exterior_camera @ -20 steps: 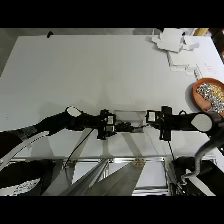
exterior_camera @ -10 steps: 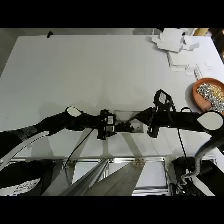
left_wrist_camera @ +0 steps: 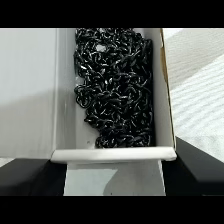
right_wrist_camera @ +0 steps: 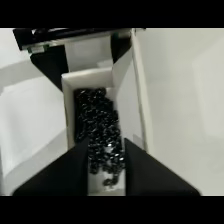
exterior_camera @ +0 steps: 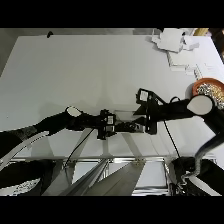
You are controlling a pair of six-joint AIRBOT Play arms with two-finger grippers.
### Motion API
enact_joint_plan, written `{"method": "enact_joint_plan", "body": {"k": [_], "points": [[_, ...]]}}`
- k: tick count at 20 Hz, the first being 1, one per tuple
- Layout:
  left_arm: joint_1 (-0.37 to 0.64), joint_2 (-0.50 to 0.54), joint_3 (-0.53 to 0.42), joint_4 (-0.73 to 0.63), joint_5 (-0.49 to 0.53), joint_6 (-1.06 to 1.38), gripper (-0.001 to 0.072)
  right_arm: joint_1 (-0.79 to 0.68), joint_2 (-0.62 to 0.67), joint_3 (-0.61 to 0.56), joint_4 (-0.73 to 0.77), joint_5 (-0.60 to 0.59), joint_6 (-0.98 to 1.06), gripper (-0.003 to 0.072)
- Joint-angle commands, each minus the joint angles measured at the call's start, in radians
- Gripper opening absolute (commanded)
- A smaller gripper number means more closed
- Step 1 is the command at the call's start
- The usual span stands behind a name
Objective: Fold the box and place the chain.
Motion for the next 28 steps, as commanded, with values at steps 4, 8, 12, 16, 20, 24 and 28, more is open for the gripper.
{"method": "enact_joint_plan", "body": {"k": [4,8,12,16,20,24,28], "points": [[0.001,0.0,0.0,0.0,0.0,0.0,0.0276,0.023,-0.264,0.246,-0.092,0.069,0.054,0.01],[0.001,0.0,0.0,0.0,0.0,0.0,0.0276,0.06,-0.306,0.208,-0.132,0.101,0.056,0.0103],[0.001,0.0,0.001,0.0,-0.003,0.0,0.0276,0.143,-0.292,0.164,-0.143,0.101,0.053,0.0196],[0.001,0.0,0.001,0.0,-0.003,0.0,0.0276,0.21,-0.247,0.108,-0.151,0.048,0.051,0.0212],[0.001,0.0,0.001,0.0,-0.003,0.0,0.0276,0.253,-0.187,0.04,-0.192,-0.034,0.051,0.0301],[0.001,0.0,0.001,0.0,-0.003,0.0,0.0276,0.29,-0.179,0.026,-0.205,-0.05,0.049,0.03],[0.001,0.0,0.0,0.0,-0.003,0.0,0.0276,0.295,-0.179,0.026,-0.206,-0.06,0.049,0.03]]}}
